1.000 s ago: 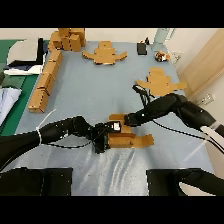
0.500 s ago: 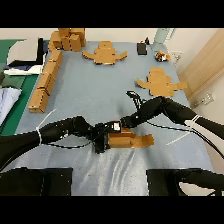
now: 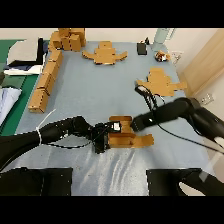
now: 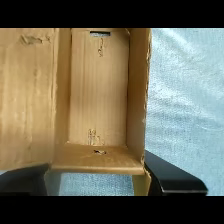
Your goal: Fold the box.
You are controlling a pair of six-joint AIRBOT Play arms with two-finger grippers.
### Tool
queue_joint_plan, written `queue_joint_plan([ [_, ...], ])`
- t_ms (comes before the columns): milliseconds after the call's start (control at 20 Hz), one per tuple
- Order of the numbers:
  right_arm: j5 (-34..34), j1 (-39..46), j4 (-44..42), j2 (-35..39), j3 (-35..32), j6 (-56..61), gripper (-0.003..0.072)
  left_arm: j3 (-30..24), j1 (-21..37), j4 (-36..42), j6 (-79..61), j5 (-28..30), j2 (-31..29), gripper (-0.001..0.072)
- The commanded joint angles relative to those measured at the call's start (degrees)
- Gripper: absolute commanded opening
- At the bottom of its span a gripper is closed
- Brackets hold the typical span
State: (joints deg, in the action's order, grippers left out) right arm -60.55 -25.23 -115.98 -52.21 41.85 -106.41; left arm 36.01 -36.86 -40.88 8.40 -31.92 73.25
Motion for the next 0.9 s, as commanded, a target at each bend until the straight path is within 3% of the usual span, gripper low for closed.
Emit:
queue_joint_plan([
  [0, -12.26, -0.24, 1.07, 10.14, -8.74, -9.29, 0.005, 0.0, 0.07, 0.0, 0.0, 0.0, 0.02, 0.0526],
  [50, -12.79, -0.24, 1.92, 11.67, -12.13, -10.97, 0.0287, 0.0, 0.07, 0.0, 0.0, -0.02, 0.02, 0.0526],
  [100, -11.26, -0.24, 3.13, 12.5, -14.8, -13.49, 0.0422, 0.0, 0.07, 0.0, -0.02, -0.02, 0.02, 0.0526],
  [350, 6.67, -0.24, 5.66, 11.41, -18.1, -30.86, 0.0423, 0.0, 0.07, 0.0, 0.0, -0.02, 0.02, 0.0526],
  [450, 12.02, -0.24, 5.62, 10.64, -18.1, -36.35, 0.0459, 0.0, 0.07, -0.02, -0.02, 0.0, 0.02, 0.0526],
  [650, 14.21, -0.24, 5.33, 8.24, -18.1, -40.26, 0.0459, 0.0, 0.07, 0.0, -0.02, 0.0, 0.02, 0.0526],
  [850, 14.16, -0.24, -0.26, 7.52, -18.1, -49.62, 0.0449, 0.0, 0.07, -0.02, 0.0, 0.0, 0.02, 0.0526],
])
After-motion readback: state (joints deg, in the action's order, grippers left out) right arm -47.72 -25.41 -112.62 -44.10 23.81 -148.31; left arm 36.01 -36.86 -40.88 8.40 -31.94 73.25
